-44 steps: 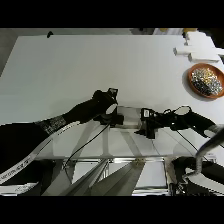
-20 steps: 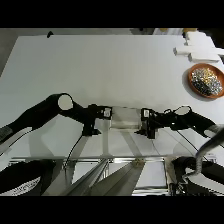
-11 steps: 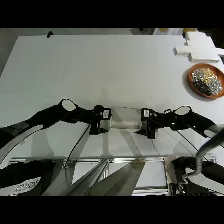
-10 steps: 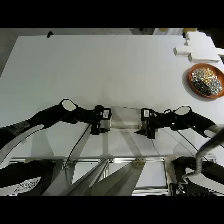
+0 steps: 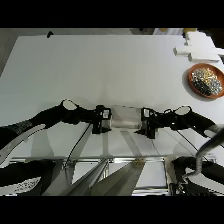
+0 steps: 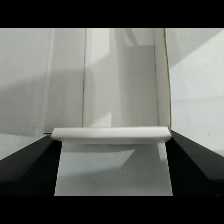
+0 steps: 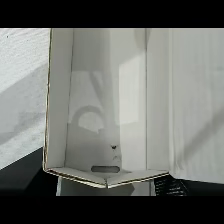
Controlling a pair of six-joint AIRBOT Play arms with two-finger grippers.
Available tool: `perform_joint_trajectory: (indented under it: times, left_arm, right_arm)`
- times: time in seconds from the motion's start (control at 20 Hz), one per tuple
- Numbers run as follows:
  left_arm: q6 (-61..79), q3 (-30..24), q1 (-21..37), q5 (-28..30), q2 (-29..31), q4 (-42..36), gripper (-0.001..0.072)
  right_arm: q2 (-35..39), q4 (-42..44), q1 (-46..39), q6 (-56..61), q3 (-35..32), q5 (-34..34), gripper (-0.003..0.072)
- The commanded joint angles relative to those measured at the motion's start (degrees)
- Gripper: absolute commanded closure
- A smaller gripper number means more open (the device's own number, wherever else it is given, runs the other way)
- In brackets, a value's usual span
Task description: Fold the box and place the chain.
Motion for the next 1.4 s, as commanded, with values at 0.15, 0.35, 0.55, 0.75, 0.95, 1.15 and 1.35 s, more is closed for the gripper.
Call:
perform_joint_trajectory:
  times: [0.15,0.35,0.55,0.75,0.95,1.15,1.35]
  left_arm:
    - [2.7,0.0,-0.4,-1.5,-1.7,-2.1,0.0002]
    - [3.3,0.0,-1.4,-1.5,-2.2,-2.5,0.0004]
    - [6.2,0.0,-1.8,-1.5,-2.2,-3.3,0.0007]
    - [6.2,0.0,-1.8,-1.4,-2.5,-3.8,0.0114]
    - [6.3,0.0,-1.8,-1.4,-2.5,-3.7,0.0561]
    - [6.3,0.0,-1.8,-1.4,-2.5,-3.7,0.0575]
    - [6.2,0.0,-1.8,-1.5,-2.4,-3.7,0.0575]
  right_arm:
    - [0.0,-0.1,0.0,-0.1,0.0,0.1,0.0348]
    - [0.0,-0.1,0.0,-0.1,0.0,0.1,0.0348]
    - [0.0,-0.1,0.0,-0.1,0.0,0.1,0.0348]
    - [0.0,-0.1,0.0,-0.1,0.0,0.1,0.0348]
    - [0.0,-0.1,0.0,-0.1,0.0,0.1,0.0348]
    - [0.0,-0.1,0.0,-0.1,0.0,0.1,0.0348]
    - [0.0,-0.1,0.0,-0.1,0.0,0.1,0.0348]
